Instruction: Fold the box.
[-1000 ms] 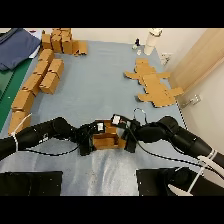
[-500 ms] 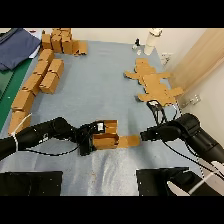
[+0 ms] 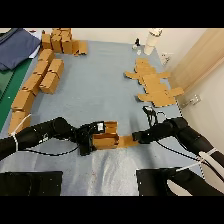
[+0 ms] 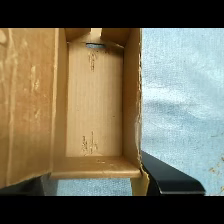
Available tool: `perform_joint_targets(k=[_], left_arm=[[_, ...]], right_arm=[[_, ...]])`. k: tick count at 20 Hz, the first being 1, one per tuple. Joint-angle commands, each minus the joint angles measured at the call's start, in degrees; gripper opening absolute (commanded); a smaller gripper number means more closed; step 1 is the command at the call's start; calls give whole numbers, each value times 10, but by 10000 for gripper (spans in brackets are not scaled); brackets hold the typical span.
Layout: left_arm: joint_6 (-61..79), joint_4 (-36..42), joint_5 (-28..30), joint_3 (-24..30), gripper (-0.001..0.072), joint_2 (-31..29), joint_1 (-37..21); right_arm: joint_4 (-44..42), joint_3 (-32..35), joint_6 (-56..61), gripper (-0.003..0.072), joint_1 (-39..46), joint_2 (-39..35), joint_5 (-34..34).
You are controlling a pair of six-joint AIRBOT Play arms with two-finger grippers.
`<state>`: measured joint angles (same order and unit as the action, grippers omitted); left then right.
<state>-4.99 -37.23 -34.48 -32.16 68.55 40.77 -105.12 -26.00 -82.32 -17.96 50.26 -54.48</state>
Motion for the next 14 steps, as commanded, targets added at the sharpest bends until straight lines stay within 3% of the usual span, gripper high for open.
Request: perform_joint_targets(k=[1,10,11,12,14], left_arm=[[0,0,0,0,474,0,0],[0,0,0,0,474,0,0],[0,0,0,0,474,0,0],[0,0,0,0,474,0,0],[0,0,0,0,474,0,-1]], right_arm=[[-96,3,-47,3,-15,9,15],[-198,2,-83,5,-65,8,45],[-202,2,-82,37,-68,7,45],[-203,2,-82,137,-68,7,45],[-203,2,-82,171,-68,7,45]])
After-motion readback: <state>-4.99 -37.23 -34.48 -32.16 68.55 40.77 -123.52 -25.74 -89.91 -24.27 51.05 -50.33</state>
